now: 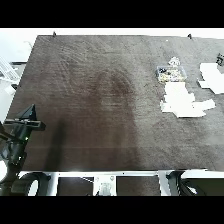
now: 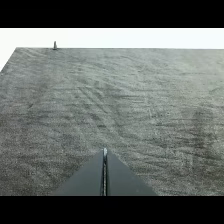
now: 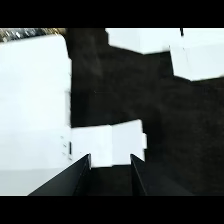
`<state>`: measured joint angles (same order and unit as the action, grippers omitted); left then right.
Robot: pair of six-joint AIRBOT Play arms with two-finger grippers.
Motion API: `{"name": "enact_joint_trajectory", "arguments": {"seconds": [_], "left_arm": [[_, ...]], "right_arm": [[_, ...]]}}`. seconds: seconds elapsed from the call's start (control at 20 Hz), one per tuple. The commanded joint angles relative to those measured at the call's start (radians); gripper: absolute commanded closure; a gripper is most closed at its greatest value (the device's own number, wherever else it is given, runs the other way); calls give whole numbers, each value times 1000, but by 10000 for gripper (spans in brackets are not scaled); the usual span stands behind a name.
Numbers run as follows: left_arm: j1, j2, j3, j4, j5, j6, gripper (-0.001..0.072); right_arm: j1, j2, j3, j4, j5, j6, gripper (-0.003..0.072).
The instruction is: Fold the box and place the chain.
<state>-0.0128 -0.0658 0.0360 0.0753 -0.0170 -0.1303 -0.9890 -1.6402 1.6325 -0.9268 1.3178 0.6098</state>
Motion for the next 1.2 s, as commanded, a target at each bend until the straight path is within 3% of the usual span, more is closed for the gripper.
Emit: {"name": "enact_joint_trajectory", "arguments": {"seconds": [0.0, 0.15, 0.4, 0.5, 0.55, 0.65, 0.7, 1.15], "left_arm": [[0, 0, 0, 0, 0, 0, 688], [0, 0, 0, 0, 0, 0, 689], [0, 0, 0, 0, 0, 0, 689], [0, 0, 0, 0, 0, 0, 689], [0, 0, 0, 0, 0, 0, 689], [0, 0, 0, 0, 0, 0, 688], [0, 0, 0, 0, 0, 0, 689], [0, 0, 0, 0, 0, 0, 689]], "right_arm": [[-8, -240, 299, -90, 214, 37, 349], [-3, -397, 491, -114, 272, 45, 343], [3, -508, 483, -97, 269, 13, 337], [11, -535, 478, -52, 268, -7, 300], [18, -544, 478, -35, 264, -8, 237], [37, -552, 476, -23, 262, -12, 227], [49, -556, 476, -22, 262, -12, 176], [103, -568, 464, -33, 266, -16, 208]]}}
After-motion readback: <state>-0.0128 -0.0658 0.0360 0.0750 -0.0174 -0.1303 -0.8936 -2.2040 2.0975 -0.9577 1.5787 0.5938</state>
